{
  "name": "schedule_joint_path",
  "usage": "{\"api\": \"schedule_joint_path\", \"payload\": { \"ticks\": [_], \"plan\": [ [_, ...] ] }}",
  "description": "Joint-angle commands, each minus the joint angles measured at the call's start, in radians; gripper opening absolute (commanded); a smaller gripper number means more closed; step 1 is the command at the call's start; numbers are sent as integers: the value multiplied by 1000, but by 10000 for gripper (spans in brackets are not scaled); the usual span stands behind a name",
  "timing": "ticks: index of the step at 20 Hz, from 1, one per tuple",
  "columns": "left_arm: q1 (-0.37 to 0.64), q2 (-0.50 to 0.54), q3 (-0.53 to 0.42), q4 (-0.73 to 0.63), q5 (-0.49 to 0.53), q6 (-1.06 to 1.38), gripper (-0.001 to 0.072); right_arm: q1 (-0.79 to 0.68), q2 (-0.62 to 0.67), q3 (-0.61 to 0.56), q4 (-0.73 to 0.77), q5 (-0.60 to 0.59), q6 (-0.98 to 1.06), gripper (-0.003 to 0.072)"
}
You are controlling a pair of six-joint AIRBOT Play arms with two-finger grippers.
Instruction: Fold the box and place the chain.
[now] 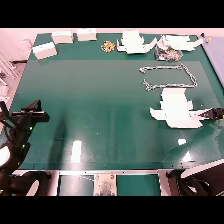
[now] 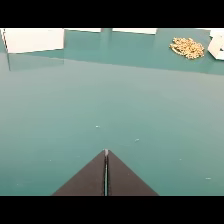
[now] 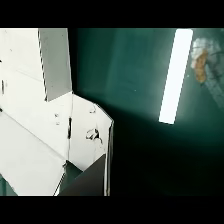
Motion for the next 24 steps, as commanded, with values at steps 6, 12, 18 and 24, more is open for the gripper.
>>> {"api": "schedule_joint_path", "payload": {
  "ticks": [6,12,18,24],
  "plan": [
    [0,1,0,0,0,0,21,6,1,-19,136,61,107,8],
    [0,1,0,0,0,0,21,95,71,-176,207,61,119,6],
    [0,1,0,0,0,0,21,238,154,-369,342,60,104,4],
    [0,1,0,0,0,0,21,498,201,-483,465,-18,101,1]
  ]
}}
